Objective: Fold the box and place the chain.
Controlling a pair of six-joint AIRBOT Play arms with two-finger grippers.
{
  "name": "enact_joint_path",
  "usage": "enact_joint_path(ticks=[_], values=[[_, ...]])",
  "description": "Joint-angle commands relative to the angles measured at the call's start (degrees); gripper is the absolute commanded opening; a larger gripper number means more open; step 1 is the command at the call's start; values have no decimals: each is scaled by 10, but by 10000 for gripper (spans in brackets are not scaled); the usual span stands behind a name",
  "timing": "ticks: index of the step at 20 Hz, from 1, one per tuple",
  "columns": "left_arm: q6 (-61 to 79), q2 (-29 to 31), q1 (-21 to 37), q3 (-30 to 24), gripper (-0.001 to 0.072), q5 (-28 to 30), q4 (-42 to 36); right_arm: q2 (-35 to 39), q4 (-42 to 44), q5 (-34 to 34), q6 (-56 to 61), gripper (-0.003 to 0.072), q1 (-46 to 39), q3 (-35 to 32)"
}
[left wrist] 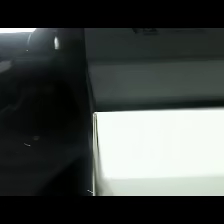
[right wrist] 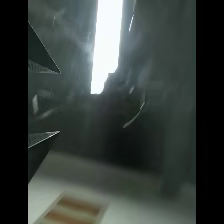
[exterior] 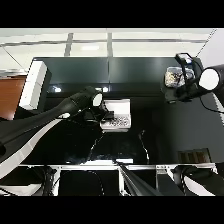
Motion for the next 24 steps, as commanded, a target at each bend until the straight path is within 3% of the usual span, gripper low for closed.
enact_joint_path(ticks=[1,2,7,10,12,13,15,17,18,20,21,24], values=[[-4,14,-12,22,475,1,-4,4,-19,-9,-5,421,-23,-55],[-4,24,-19,32,560,-3,18,4,-6,-19,-7,421,-23,-70],[43,112,-43,33,557,-101,161,4,23,-42,-7,422,-23,-101],[80,180,-24,-37,556,-143,240,4,32,-42,-7,421,-23,-101],[86,226,31,-115,555,-120,231,4,46,-40,-7,421,-23,-101],[89,246,70,-156,555,-90,200,4,51,-40,-7,422,-23,-101],[176,275,161,-237,555,18,47,4,61,-41,-7,421,-23,-101],[451,281,225,-304,555,136,-179,4,61,-40,-6,421,-23,-101],[661,278,235,-325,555,151,-269,4,61,-40,-7,421,-23,-101],[981,269,228,-345,597,145,-335,4,61,-38,-6,421,-23,-101],[1071,263,218,-348,712,145,-339,4,61,-34,-7,421,-23,-101],[1294,248,181,-348,713,152,-339,4,61,-21,-6,421,-23,-101]])
